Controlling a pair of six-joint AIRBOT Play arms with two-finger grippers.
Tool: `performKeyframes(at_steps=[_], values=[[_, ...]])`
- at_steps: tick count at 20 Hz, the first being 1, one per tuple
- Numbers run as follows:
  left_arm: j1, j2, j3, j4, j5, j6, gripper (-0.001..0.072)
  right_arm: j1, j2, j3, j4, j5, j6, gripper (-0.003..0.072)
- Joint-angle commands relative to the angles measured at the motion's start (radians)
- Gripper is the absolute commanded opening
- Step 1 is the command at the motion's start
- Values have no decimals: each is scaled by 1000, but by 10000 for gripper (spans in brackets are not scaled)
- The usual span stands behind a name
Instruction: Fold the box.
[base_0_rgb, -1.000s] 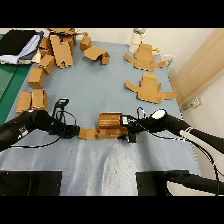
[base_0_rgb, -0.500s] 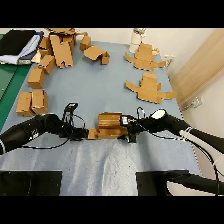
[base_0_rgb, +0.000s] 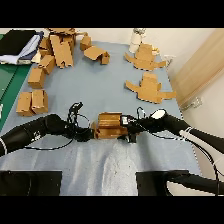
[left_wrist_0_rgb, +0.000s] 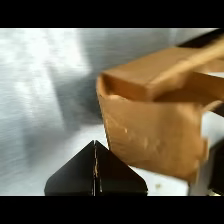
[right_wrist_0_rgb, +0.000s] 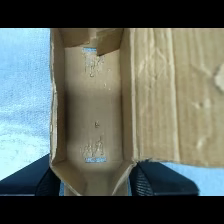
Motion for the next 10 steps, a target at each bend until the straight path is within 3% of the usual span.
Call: performKeyframes(at_steps=[1, 10], values=[[1, 1, 1, -118, 6, 102, 12, 0, -1, -1, 0, 0, 0, 561], [9, 1, 1, -116, 13, 103, 14, 0, -1, -1, 0, 0, 0, 560]])
